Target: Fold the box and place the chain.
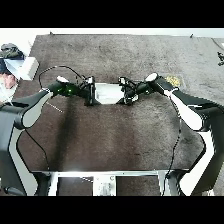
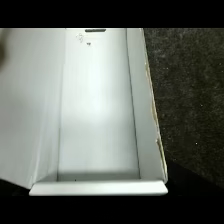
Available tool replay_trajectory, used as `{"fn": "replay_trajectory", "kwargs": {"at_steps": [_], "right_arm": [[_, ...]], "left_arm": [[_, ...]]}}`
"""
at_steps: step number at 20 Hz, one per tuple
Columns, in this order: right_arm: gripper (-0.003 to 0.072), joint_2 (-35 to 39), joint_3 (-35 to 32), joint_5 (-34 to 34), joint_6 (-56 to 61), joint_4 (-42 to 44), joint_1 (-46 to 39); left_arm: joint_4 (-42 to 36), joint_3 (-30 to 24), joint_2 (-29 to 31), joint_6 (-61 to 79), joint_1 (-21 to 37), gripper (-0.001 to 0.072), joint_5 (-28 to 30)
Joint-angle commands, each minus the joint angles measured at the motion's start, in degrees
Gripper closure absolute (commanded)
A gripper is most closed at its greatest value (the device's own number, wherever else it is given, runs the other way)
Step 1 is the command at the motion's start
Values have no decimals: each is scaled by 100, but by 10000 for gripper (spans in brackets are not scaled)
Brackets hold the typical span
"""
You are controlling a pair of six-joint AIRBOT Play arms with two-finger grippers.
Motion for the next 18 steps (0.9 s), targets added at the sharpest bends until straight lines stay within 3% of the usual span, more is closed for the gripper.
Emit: {"fn": "replay_trajectory", "kwargs": {"at_steps": [1,14,15,16,18], "right_arm": [[148,2,0,0,2,0,7],[149,2,-2,0,2,0,7],[149,2,0,0,2,0,4],[149,2,-2,0,2,0,4],[149,2,-2,0,2,0,4]], "left_arm": [[-79,7,0,4,26,43,-57],[-76,4,0,7,24,53,-37],[-74,4,0,4,24,138,-42],[-52,0,-2,4,24,176,-63],[-42,0,-2,0,24,176,-66]]}}
